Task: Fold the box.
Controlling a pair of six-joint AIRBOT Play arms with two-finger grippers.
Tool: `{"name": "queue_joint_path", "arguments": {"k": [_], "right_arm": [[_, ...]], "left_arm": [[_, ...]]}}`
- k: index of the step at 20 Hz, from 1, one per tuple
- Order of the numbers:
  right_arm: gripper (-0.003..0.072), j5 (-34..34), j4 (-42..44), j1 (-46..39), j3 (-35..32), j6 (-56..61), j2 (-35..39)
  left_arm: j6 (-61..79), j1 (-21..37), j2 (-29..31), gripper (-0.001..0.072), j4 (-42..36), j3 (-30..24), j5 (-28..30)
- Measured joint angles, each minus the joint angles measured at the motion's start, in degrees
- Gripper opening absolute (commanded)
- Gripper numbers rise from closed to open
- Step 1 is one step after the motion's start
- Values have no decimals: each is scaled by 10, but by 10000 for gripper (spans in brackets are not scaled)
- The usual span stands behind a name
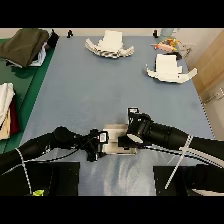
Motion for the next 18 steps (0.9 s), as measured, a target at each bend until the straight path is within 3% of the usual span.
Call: {"name": "queue_joint_path", "arguments": {"k": [6,7,8,11,14,18], "right_arm": [[529,37,5,-5,8,-22,55],[448,51,3,-8,10,-26,71],[294,60,-1,-14,10,-32,88],[17,71,-9,-45,12,-68,143],[5,77,-9,-118,12,-137,175],[4,66,50,-266,11,-288,160]], "left_arm": [[-1,0,0,508,1,0,1],[-1,0,0,509,0,0,0],[-1,0,0,508,1,0,0],[-1,0,0,509,1,0,-1],[-1,0,0,509,1,0,0],[-1,0,0,509,1,0,0]]}}
